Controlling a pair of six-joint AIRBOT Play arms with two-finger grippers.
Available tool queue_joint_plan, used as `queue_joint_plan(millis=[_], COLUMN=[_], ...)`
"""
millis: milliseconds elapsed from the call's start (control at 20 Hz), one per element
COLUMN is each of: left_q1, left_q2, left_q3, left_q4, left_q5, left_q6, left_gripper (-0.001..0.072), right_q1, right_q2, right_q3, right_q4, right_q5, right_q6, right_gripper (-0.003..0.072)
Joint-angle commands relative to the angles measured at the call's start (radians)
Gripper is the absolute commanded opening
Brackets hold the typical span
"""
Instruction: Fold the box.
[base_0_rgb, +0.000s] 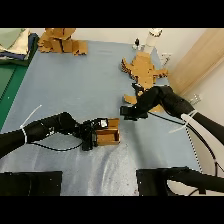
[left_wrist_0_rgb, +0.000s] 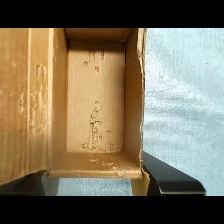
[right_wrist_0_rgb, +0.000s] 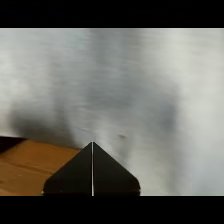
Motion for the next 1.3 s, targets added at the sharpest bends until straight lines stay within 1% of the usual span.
queue_joint_plan(millis=[0,50,100,150,250,300,400,500,550,650,750,900,1000,1150,1250], left_q1=[0.0,0.0,0.0,0.0,0.0,0.0,0.0,0.0,0.0,0.0,0.0,0.0,0.0,0.0,0.0], left_q2=[-0.001,-0.001,-0.001,-0.001,0.0,0.0,-0.001,-0.001,0.0,-0.001,-0.001,-0.001,-0.001,-0.001,0.0], left_q3=[-0.001,-0.001,-0.001,-0.001,-0.001,-0.001,-0.001,-0.001,-0.001,-0.001,-0.001,-0.001,-0.001,-0.001,-0.001], left_q4=[0.0,0.0,0.0,0.0,0.0,0.0,0.0,0.0,0.0,0.0,0.0,0.0,0.0,0.0,0.0], left_q5=[0.0,0.0,0.0,0.0,0.0,0.0,0.0,0.0,0.0,0.0,0.0,0.0,0.0,0.0,0.0], left_q6=[0.0,0.0,0.0,0.0,0.0,0.0,0.0,0.0,0.0,0.0,0.0,0.0,0.0,0.0,0.0], left_gripper=[0.0505,0.0505,0.0505,0.0505,0.0505,0.0505,0.0505,0.0505,0.0505,0.0505,0.0505,0.0505,0.0505,0.0505,0.0505], right_q1=[-0.176,-0.172,-0.158,-0.14,-0.095,-0.066,-0.017,0.031,0.061,0.132,0.204,0.308,0.376,0.462,0.491], right_q2=[-0.164,-0.195,-0.21,-0.212,-0.189,-0.169,-0.108,-0.029,0.014,0.08,0.116,0.165,0.21,0.317,0.396], right_q3=[0.022,0.023,0.023,0.023,0.023,0.023,0.008,-0.048,-0.085,-0.145,-0.169,-0.172,-0.198,-0.274,-0.331], right_q4=[0.627,0.66,0.668,0.668,0.673,0.667,0.611,0.576,0.537,0.406,0.268,0.084,-0.024,-0.145,-0.18], right_q5=[-0.125,-0.218,-0.286,-0.33,-0.379,-0.385,-0.354,-0.257,-0.172,0.007,0.141,0.264,0.352,0.46,0.486], right_q6=[-0.549,-0.649,-0.709,-0.749,-0.781,-0.801,-0.814,-0.889,-0.9,-0.9,-0.899,-0.898,-0.883,-0.8,-0.773], right_gripper=[0.0,0.0,0.0,0.0,0.0,0.0,0.0,0.0001,0.0001,0.0002,0.0002,0.0002,0.0002,0.0003,0.0003])
